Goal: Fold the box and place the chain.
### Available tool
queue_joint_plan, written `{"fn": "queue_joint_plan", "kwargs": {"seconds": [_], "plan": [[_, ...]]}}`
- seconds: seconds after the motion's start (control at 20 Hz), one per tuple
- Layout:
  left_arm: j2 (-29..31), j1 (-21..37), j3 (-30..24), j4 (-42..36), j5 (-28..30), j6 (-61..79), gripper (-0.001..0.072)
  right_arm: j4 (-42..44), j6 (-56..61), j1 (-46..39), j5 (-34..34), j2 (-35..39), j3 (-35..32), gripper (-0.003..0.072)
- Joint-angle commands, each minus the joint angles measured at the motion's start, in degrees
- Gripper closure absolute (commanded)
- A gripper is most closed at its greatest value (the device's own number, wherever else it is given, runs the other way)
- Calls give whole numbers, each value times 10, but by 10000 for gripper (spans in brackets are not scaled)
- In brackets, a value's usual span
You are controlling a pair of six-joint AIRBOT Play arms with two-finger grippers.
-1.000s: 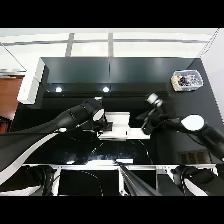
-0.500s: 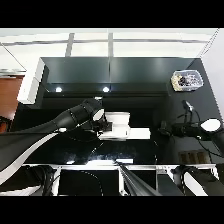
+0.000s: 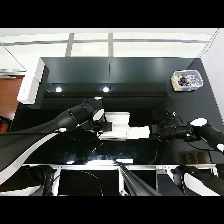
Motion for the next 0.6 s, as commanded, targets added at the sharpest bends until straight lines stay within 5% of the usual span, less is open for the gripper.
{"fn": "queue_joint_plan", "kwargs": {"seconds": [0.0,0.1,0.15,0.3,0.35,0.55], "plan": [[0,0,0,0,0,0,683,68,-64,18,30,-17,8,679],[0,0,0,0,1,0,683,68,-64,31,30,-17,12,671],[0,0,0,0,0,0,683,68,-64,41,30,-17,16,596],[0,0,0,0,0,1,683,68,-64,89,22,-17,45,148],[0,0,0,0,0,1,683,66,-63,104,13,-17,56,99],[0,0,0,0,0,1,683,50,-13,176,-62,-17,89,100]]}}
